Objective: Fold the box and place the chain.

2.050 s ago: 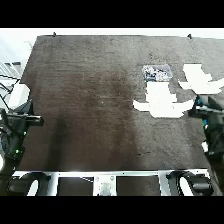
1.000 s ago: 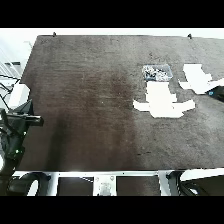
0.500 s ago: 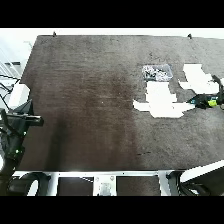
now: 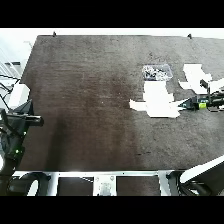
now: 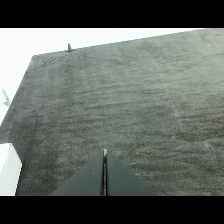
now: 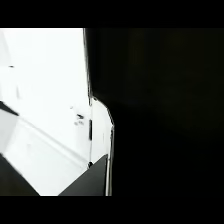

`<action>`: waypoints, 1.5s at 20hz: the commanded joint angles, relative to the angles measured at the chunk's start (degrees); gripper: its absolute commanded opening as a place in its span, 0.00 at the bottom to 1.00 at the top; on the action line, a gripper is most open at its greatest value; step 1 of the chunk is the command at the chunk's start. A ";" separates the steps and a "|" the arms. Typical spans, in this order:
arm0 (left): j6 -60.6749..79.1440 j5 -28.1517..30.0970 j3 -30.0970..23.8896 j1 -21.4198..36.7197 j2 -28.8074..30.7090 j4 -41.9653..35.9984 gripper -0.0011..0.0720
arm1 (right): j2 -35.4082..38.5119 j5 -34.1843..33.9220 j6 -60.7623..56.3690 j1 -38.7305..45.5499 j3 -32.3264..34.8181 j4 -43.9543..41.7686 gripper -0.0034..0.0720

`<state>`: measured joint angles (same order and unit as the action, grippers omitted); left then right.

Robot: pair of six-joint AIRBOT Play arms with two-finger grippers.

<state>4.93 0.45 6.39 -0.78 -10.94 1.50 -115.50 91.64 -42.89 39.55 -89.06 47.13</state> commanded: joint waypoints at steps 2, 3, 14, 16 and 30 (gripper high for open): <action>0.00 0.02 -0.02 0.00 -0.02 0.00 0.04 | 4.50 1.53 2.03 -0.87 5.95 -7.85 0.04; 0.00 -0.02 -0.02 0.00 -0.02 0.00 0.04 | 6.82 0.13 1.99 -1.79 9.35 -9.20 0.04; 0.00 -0.02 0.00 0.00 -0.02 0.00 0.04 | 21.09 -27.58 -7.72 -34.58 29.24 -24.28 0.04; 0.00 -0.04 0.00 0.00 -0.02 0.00 0.04 | 21.09 -33.09 -9.01 -38.73 29.16 -24.59 0.04; -0.31 -7.15 0.04 0.00 -0.02 0.00 0.86 | 21.09 -44.72 -1.16 -44.57 29.99 -24.17 0.04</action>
<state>4.56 -4.54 6.39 -0.78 -10.94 1.52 -94.45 48.31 -45.98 -4.49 -59.57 23.07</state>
